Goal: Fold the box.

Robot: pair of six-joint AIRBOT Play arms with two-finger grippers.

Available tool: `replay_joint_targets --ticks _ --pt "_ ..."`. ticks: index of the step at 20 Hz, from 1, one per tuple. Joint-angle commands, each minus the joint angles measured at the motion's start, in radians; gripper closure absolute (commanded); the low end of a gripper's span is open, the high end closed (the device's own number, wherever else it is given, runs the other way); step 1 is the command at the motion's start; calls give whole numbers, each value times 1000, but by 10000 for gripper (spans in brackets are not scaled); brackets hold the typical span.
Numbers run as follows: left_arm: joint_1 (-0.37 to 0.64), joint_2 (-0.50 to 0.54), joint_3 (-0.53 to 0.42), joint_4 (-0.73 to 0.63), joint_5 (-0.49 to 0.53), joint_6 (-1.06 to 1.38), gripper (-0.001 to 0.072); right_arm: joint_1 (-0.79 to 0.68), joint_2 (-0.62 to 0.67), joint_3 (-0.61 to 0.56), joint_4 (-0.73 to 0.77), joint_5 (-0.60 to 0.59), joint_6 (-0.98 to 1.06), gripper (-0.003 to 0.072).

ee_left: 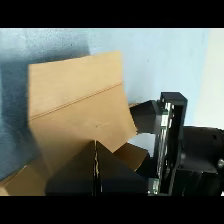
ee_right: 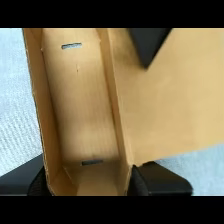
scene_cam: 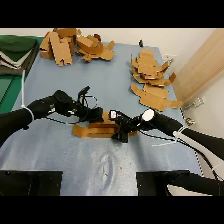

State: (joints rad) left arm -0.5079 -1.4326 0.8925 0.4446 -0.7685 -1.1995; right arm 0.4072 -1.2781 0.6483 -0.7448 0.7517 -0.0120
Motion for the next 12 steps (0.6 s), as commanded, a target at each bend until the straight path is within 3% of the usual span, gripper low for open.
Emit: replay_joint_targets --ticks 1,5,10,12 --pt "-41 -35 17 6 -71 -46 698 0 1 1 1 0 0 170" --pt "-33 -34 43 30 -154 -80 698 0 1 1 1 -1 0 170" --pt "-21 -6 148 37 -159 -12 697 0 1 1 0 0 0 170" --pt "4 39 190 119 -157 -5 698 0 1 1 0 -1 0 170"
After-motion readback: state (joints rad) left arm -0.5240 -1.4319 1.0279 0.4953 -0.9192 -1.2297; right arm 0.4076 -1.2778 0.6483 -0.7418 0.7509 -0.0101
